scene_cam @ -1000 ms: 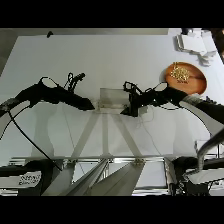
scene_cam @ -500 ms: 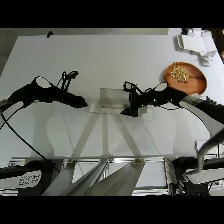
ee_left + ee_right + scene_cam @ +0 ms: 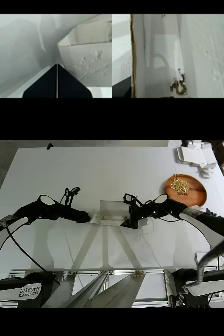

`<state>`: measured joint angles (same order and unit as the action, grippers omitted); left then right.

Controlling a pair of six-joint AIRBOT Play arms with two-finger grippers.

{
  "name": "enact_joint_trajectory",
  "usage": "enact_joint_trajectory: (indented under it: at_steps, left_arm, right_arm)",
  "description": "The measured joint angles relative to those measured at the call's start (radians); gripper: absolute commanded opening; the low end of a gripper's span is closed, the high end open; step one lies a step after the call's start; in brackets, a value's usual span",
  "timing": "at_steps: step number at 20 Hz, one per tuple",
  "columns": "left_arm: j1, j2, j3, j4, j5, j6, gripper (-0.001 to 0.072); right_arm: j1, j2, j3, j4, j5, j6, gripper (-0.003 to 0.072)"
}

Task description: Fold the box and place the chain.

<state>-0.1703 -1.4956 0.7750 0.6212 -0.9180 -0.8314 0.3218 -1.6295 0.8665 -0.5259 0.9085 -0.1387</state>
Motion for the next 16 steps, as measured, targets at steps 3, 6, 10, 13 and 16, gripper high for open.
enact_joint_trajectory:
  at_steps: [3, 6, 10, 13, 16]
  left_arm:
    - [0.0, 0.006, -0.002, -0.04, -0.023, 0.022, 0.0007]
    - [0.0, 0.008, -0.002, -0.08, -0.044, 0.045, 0.001]
    - [0.0, 0.01, -0.002, -0.182, -0.085, 0.091, 0.0229]
    - [0.0, 0.01, -0.002, -0.231, -0.098, 0.101, 0.0229]
    - [0.0, 0.011, -0.002, -0.253, -0.105, 0.106, 0.0229]
  right_arm:
    - [0.0, 0.0, 0.0, 0.0, 0.0, 0.0, 0.0573]
    - [0.0, 0.0, 0.0, 0.0, 0.0, 0.0, 0.0573]
    - [0.0, 0.0, 0.0, 0.0, 0.0, 0.0, 0.0573]
    - [0.0, 0.0, 0.0, 0.0, 0.0, 0.0, 0.0573]
    - [0.0, 0.0, 0.0, 0.0, 0.0, 0.0, 0.0573]
